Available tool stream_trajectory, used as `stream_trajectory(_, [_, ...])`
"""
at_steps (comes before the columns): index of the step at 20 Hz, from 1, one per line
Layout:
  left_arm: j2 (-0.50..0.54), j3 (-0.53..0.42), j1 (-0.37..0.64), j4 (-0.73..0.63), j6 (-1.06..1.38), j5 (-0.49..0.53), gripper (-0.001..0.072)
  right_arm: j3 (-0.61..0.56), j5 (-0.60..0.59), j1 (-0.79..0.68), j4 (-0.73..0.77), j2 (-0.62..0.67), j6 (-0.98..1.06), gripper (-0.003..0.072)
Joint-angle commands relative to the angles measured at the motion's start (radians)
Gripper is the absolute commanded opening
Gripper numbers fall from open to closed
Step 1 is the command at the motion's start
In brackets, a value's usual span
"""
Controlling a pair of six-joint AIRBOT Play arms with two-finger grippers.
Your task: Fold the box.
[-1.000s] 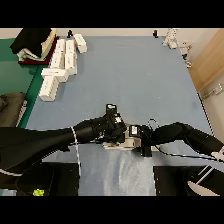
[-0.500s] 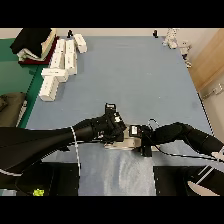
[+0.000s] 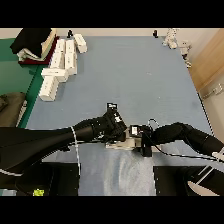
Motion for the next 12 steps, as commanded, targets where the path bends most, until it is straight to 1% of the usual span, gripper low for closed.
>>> stream_trajectory(1, [0.000, 0.001, -0.001, 0.004, -0.001, -0.027, 0.0359, 0.000, 0.002, 0.001, 0.002, -0.001, 0.000, 0.0505])
stream_trajectory(9, [0.000, 0.001, -0.001, 0.005, -0.003, -0.072, 0.0361, 0.000, 0.002, 0.001, 0.002, -0.001, 0.000, 0.0505])
stream_trajectory(12, [0.002, 0.002, 0.000, 0.004, -0.003, -0.071, 0.0362, 0.000, 0.002, 0.001, 0.002, -0.001, 0.000, 0.0505])
